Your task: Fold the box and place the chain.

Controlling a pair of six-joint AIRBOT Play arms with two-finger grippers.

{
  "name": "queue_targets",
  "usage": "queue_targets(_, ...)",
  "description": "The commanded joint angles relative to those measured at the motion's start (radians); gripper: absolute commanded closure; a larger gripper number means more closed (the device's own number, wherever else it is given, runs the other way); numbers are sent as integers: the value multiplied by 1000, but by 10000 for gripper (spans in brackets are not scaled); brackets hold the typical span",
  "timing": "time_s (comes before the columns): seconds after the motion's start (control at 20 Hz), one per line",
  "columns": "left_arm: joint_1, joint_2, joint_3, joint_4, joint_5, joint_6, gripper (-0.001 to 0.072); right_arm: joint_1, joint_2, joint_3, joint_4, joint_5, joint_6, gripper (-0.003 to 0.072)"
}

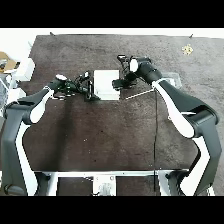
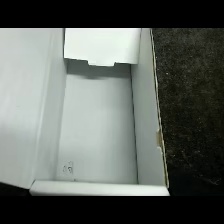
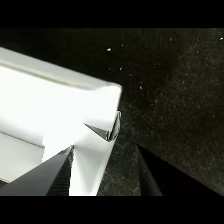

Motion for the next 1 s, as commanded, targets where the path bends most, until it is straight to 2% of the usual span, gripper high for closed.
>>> queue_targets(0.0, 0, 0, 0, 0, 0, 0, 350, 29, -79, 133, -80, 136, 62, 254)
queue_targets(0.15, 0, 0, 0, 0, 0, 0, 349, 40, -109, 143, -96, 154, 118, 255)
queue_targets(0.2, 0, 0, 0, 0, 0, 0, 349, 42, -116, 143, -97, 151, 126, 330)
queue_targets(0.25, 0, 0, 0, 0, 0, 0, 349, 42, -121, 143, -96, 143, 140, 365)
queue_targets(0.65, 0, 0, 0, 0, 0, 0, 349, 46, -140, 141, -96, 74, 221, 365)
queue_targets(0.9, 0, 0, 0, 0, 0, 0, 349, 53, -147, 132, -145, 87, 270, 367)
queue_targets(0.95, 0, 0, 0, 0, 0, 0, 350, 56, -147, 129, -148, 82, 270, 405)
